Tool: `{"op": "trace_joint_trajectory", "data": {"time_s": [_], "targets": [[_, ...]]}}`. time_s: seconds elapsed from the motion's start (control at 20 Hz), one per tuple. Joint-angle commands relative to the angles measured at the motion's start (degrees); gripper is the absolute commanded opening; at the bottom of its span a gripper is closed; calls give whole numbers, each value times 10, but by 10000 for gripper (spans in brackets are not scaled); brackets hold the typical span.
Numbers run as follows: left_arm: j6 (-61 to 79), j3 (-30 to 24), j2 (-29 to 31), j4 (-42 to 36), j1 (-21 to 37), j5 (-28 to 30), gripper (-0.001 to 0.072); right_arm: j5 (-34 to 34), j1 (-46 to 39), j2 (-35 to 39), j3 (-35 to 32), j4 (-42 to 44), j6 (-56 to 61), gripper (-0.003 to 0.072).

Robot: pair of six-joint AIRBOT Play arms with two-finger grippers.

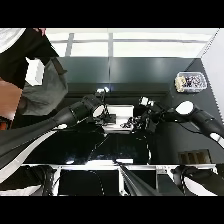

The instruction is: Fold the box and place the chain.

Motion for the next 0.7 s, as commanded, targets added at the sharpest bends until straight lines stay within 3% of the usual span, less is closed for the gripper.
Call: {"op": "trace_joint_trajectory", "data": {"time_s": [0.0,0.25,0.65], "targets": [[0,0,0,0,0,0,25,84,-7,64,30,-27,178,12],[0,0,0,0,0,0,25,208,-7,101,123,35,306,11],[0,0,0,0,0,0,25,201,-2,101,143,339,342,12]]}}
